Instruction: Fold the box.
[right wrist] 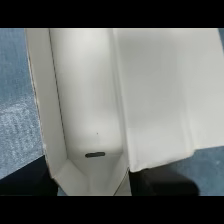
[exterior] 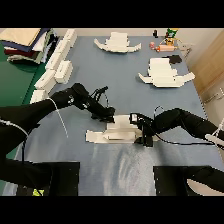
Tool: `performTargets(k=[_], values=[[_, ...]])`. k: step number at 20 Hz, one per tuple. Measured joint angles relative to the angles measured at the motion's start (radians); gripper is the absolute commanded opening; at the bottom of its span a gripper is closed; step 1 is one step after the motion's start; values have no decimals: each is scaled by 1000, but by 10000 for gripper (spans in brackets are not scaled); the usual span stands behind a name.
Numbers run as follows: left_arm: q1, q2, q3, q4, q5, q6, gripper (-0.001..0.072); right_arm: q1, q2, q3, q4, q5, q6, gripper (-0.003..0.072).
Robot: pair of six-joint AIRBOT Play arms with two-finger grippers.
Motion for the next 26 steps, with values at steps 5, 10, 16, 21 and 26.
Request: performTargets(k=[5,10,16,21,26], values=[[21,165,13,29,-10,75,12,0,0,0,0,0,-1,503],[71,391,-32,162,-48,114,13,0,0,0,0,0,-1,503],[78,594,-188,221,-102,431,689,0,0,0,0,0,-1,503],[-11,618,-281,250,-24,678,690,0,0,0,0,0,-1,503],[-45,560,-351,277,52,875,689,0,0,0,0,0,-1,503]])
